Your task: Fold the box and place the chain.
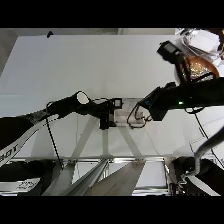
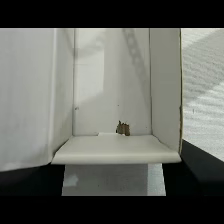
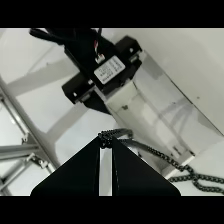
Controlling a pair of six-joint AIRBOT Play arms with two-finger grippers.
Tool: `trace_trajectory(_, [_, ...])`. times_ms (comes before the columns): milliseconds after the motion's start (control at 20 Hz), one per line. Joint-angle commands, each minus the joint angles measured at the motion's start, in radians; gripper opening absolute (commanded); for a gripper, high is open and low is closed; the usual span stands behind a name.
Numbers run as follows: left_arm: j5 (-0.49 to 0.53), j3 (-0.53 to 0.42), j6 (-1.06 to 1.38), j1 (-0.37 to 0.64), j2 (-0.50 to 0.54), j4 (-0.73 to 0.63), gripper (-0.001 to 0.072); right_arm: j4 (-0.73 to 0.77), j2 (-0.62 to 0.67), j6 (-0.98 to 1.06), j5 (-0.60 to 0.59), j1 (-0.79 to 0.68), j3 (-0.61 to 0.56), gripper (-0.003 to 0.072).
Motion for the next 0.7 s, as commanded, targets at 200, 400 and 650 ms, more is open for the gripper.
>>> trace_trajectory(200, [0.0, 0.0, 0.0, 0.001, 0.001, 0.0, 0.0325, -0.017, -0.039, 0.0, -0.209, 0.032, -0.244, 0.002])
trace_trajectory(400, [0.0, 0.0, 0.0, 0.001, 0.001, 0.0, 0.0325, -0.001, -0.069, 0.0, -0.376, 0.032, -0.368, 0.002])
trace_trajectory(650, [0.0, 0.0, 0.0, 0.001, 0.0, 0.0, 0.0325, 0.02, -0.219, 0.001, -0.459, 0.032, -0.375, 0.002])
